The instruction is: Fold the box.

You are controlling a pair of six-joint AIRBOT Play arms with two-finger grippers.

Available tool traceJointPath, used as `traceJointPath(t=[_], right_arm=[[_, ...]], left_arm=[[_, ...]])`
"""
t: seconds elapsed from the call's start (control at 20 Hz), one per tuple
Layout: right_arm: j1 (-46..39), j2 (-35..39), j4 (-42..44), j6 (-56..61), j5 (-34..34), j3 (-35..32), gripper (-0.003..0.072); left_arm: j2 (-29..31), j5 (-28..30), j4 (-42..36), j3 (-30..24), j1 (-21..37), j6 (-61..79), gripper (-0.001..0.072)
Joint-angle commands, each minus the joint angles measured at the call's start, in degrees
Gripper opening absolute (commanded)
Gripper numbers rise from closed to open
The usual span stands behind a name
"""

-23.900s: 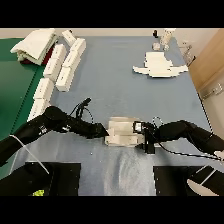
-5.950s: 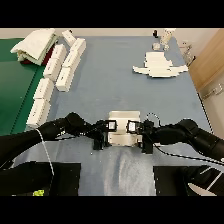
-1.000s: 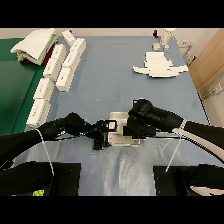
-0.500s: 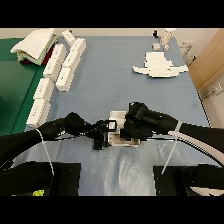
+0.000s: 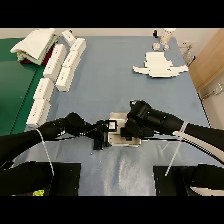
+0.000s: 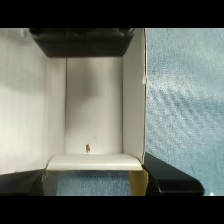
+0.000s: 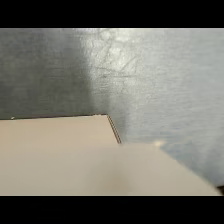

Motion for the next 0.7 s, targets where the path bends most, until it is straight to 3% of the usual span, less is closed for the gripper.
traceJointPath(t=[0.0,0.2,0.25,0.3,0.4,0.55,0.65], right_arm=[[-0.1,5.1,-1.4,0.0,-3.0,0.3,0.0425],[-1.5,14.9,-5.4,0.2,-9.0,0.4,0.0422],[-2.3,17.0,-7.0,0.2,-11.0,0.3,0.0312],[-4.3,18.6,-8.8,-0.2,-12.9,0.1,0.0104],[-11.2,19.6,-7.8,-5.7,-12.7,-0.8,0.0004],[-24.5,17.6,3.8,-18.2,-3.4,-3.3,0.0001],[-33.4,14.3,18.0,-29.4,5.2,-4.7,0.0001]], left_arm=[[0.0,0.0,0.0,0.0,0.0,0.0,0.0462],[0.0,0.0,0.0,0.0,0.0,0.0,0.0462],[0.0,0.0,0.0,0.0,0.0,0.0,0.0462],[0.0,0.0,0.0,0.0,0.0,0.0,0.0461],[0.0,0.0,0.0,0.0,0.0,0.0,0.0462],[0.0,0.0,0.0,0.0,0.0,0.0,0.0462],[0.0,0.0,0.0,0.0,0.0,0.0,0.0462]])
